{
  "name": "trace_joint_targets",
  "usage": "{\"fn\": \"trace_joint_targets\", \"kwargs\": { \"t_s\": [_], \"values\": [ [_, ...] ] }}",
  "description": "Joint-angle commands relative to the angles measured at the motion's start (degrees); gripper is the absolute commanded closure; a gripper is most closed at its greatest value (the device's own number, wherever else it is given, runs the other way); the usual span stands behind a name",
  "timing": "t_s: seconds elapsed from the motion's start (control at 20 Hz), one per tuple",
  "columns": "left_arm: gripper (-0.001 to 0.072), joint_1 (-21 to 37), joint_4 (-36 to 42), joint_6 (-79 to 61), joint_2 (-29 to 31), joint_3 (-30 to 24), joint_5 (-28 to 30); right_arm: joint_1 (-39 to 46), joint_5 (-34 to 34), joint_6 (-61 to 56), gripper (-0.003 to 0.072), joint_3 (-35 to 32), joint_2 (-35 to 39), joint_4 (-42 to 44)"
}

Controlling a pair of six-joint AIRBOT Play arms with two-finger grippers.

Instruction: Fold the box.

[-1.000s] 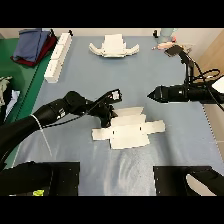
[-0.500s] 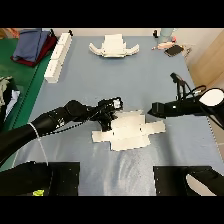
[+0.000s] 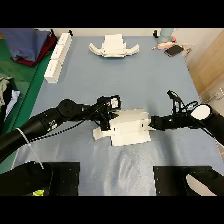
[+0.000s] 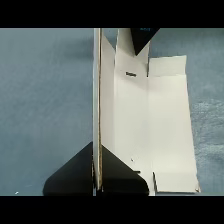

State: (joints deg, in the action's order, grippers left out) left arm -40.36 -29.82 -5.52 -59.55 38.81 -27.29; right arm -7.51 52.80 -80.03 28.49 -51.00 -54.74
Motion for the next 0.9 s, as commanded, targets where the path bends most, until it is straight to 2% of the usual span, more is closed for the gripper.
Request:
{"fn": "trace_joint_targets", "kwargs": {
  "t_s": [0.0,0.15,0.35,0.6,0.85],
  "values": [
    [0.0694,0.02,0.02,0.61,0.44,-0.02,-2.32,0.00,-3.50,-0.07,0.0685,-0.55,-1.20,-1.25],
    [0.0694,0.00,0.04,0.61,0.39,-0.11,-2.40,-0.02,-3.56,-0.04,0.0686,-0.52,-3.06,-0.85],
    [0.0694,-0.02,0.09,0.59,-0.66,-2.01,-2.08,-0.04,-3.23,0.07,0.0686,-0.48,-1.29,1.18],
    [0.0694,-2.71,0.31,-0.13,-1.60,-5.84,4.72,-0.02,-3.10,0.02,0.0686,-0.46,0.44,1.81],
    [0.0694,-5.57,0.28,-0.76,-2.95,-7.23,6.34,-0.04,-3.13,0.02,0.0686,-0.46,0.70,2.34]
  ]
}}
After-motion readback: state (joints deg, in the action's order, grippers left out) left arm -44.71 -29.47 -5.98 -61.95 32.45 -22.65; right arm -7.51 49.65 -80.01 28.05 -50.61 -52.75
